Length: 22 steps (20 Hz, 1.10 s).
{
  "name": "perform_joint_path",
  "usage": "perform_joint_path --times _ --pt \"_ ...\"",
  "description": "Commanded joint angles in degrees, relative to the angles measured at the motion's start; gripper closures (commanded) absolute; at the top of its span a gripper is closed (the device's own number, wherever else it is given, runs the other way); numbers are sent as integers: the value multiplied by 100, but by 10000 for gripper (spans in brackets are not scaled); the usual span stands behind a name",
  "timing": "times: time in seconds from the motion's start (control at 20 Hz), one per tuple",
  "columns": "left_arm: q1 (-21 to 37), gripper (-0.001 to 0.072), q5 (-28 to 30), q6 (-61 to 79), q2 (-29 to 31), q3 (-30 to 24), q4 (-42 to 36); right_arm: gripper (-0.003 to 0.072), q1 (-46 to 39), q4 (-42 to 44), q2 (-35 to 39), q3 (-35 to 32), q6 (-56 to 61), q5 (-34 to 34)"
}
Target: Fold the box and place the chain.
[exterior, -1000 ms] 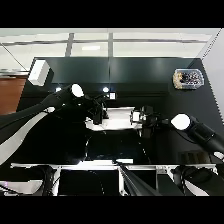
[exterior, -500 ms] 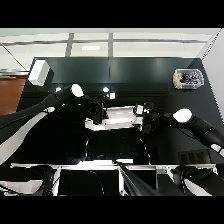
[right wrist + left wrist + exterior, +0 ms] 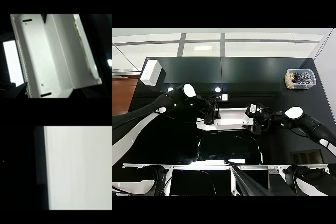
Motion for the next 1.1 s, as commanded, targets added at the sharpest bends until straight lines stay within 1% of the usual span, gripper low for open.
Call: perform_joint_path --times 0.0,0.15,0.2,0.6,1.05 --pt "-96 689 39 240 42 -2 -2 -15 15 39 -22 7 -44 92" --pt "-138 688 164 264 42 -2 153 -15 35 -15 -37 2 -42 92" --pt "-116 687 203 262 42 -2 151 -15 35 -168 -44 0 -35 92" --pt "-92 686 164 243 39 -2 151 -15 35 -485 -435 0 22 149" --pt "-92 685 162 240 -87 0 151 -15 37 -476 -586 0 0 114"
